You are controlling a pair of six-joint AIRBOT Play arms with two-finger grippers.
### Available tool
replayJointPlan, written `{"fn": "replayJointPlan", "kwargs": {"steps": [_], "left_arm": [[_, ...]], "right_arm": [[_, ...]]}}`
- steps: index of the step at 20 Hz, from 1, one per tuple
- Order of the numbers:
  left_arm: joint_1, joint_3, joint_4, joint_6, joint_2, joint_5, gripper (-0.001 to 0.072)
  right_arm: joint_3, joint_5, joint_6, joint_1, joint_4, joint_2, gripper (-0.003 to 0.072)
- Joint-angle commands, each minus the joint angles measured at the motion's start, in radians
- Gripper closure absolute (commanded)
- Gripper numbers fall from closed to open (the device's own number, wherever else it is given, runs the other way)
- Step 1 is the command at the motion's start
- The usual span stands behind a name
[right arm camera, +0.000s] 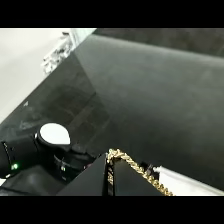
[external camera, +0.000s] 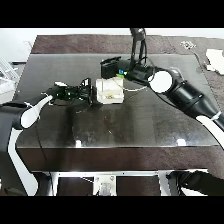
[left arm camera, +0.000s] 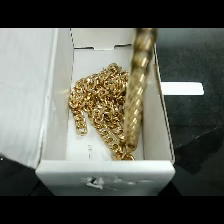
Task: Fold the box and place the chain.
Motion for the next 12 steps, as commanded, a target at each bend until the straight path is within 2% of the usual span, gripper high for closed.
{"fn": "replayJointPlan", "kwargs": {"steps": [1,12], "left_arm": [[0.0,0.0,0.0,0.0,0.0,0.0,0.0293],[0.0,0.0,0.0,0.0,0.0,0.0,0.0293]], "right_arm": [[-0.04,-0.002,0.003,0.01,0.042,-0.037,0.0683],[-0.093,-0.004,0.002,-0.017,0.043,-0.251,0.0678]]}}
